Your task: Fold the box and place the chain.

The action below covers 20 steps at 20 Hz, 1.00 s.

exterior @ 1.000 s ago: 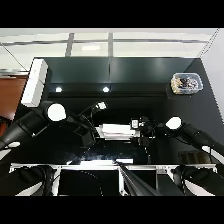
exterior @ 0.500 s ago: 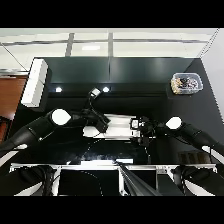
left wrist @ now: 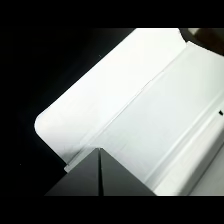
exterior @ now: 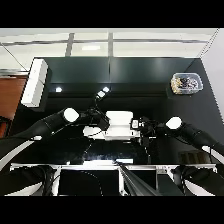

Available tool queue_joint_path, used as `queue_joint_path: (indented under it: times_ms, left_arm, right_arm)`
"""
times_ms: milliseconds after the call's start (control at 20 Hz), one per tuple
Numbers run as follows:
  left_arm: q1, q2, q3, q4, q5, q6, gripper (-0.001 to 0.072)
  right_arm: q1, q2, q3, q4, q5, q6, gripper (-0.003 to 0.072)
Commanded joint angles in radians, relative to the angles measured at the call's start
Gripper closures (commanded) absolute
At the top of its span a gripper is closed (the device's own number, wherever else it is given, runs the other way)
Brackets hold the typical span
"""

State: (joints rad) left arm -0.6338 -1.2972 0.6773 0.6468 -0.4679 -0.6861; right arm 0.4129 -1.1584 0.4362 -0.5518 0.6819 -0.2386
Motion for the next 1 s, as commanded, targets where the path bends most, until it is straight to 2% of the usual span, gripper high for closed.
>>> queue_joint_path:
  times_ms: [0, 50, 100, 300, 500, 700, 750, 800, 850, 950]
  left_arm:
    - [0.011, -0.011, 0.006, 0.029, -0.046, 0.009, 0.0677]
    - [0.028, -0.010, 0.016, 0.034, -0.073, 0.009, 0.0672]
    - [0.052, -0.006, 0.033, 0.061, -0.117, 0.009, 0.0617]
    - [0.160, 0.118, 0.049, 0.143, -0.231, -0.085, 0.0610]
    - [0.240, 0.255, 0.038, 0.182, -0.466, -0.079, 0.0611]
    - [0.249, 0.279, -0.023, 0.183, -0.592, 0.111, 0.0608]
    - [0.249, 0.277, -0.050, 0.184, -0.578, 0.186, 0.0499]
    - [0.248, 0.272, -0.081, 0.182, -0.536, 0.295, 0.0199]
    - [0.243, 0.267, -0.106, 0.182, -0.495, 0.385, -0.0004]
    - [0.217, 0.247, -0.127, 0.183, -0.399, 0.509, 0.0002]
  right_arm:
    - [0.001, 0.000, 0.000, 0.002, -0.002, 0.001, 0.0456]
    - [0.001, 0.000, 0.000, 0.002, -0.002, 0.001, 0.0456]
    - [0.001, 0.000, 0.000, 0.002, -0.002, 0.001, 0.0456]
    - [0.001, 0.000, 0.000, 0.002, -0.001, 0.001, 0.0456]
    - [0.001, 0.000, 0.000, 0.002, -0.002, 0.001, 0.0456]
    - [0.001, 0.000, 0.000, 0.002, -0.001, 0.001, 0.0456]
    - [0.001, 0.000, 0.000, 0.002, -0.001, 0.001, 0.0456]
    - [0.001, 0.000, 0.000, 0.002, -0.002, 0.001, 0.0456]
    - [0.001, 0.000, 0.000, 0.002, -0.002, 0.001, 0.0456]
    - [0.001, 0.000, 0.000, 0.002, -0.002, 0.001, 0.0456]
